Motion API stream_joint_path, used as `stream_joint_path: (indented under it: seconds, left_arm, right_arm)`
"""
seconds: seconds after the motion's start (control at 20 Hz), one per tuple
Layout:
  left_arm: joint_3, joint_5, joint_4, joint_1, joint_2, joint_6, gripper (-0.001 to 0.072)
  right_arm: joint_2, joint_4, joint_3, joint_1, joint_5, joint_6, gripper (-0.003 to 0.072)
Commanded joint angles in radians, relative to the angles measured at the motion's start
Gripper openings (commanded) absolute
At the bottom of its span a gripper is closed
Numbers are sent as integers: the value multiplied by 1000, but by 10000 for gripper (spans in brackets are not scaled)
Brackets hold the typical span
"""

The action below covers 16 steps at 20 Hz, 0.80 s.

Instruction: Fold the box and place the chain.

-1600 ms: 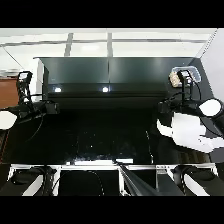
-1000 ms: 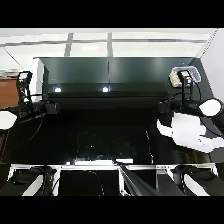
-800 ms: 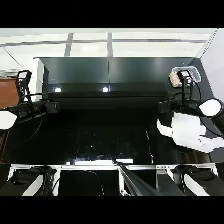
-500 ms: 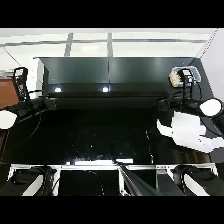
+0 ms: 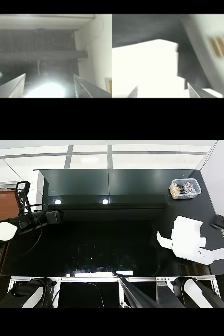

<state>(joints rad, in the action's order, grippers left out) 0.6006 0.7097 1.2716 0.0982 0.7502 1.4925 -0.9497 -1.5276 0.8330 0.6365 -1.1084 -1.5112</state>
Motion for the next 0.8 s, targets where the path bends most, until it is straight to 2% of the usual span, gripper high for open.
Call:
stream_joint_path:
  seconds: [0.0, 0.1, 0.25, 0.35, 0.4, 0.45, 0.5, 0.55, 0.75]
  left_arm:
    - [0, 56, -2, 0, 1, 1, 698]
    - [0, 58, -2, 0, 1, 1, 698]
    - [0, 56, -6, 0, 1, 1, 698]
    - [0, 56, -21, 0, 1, 1, 698]
    - [0, 51, -28, 0, 1, 1, 698]
    - [0, 49, -28, 0, 1, 1, 698]
    - [0, 49, -28, 0, 1, 1, 698]
    - [0, 49, -28, 0, 1, 1, 698]
    - [0, 50, -31, 0, 1, 1, 698]
  right_arm:
    - [-57, -14, 23, 364, -93, 161, 700]
    - [-121, 48, 23, 429, -99, 211, 700]
    - [-255, 85, 23, 399, -217, 411, 699]
    - [-306, 105, 23, 357, -245, 470, 699]
    - [-313, 98, 23, 334, -241, 494, 603]
    - [-314, 84, 23, 315, -233, 503, 389]
    - [-314, 69, 25, 297, -217, 513, 120]
    - [-313, 73, 33, 279, -217, 544, 36]
    - [-248, 278, 59, 163, -246, 613, 16]
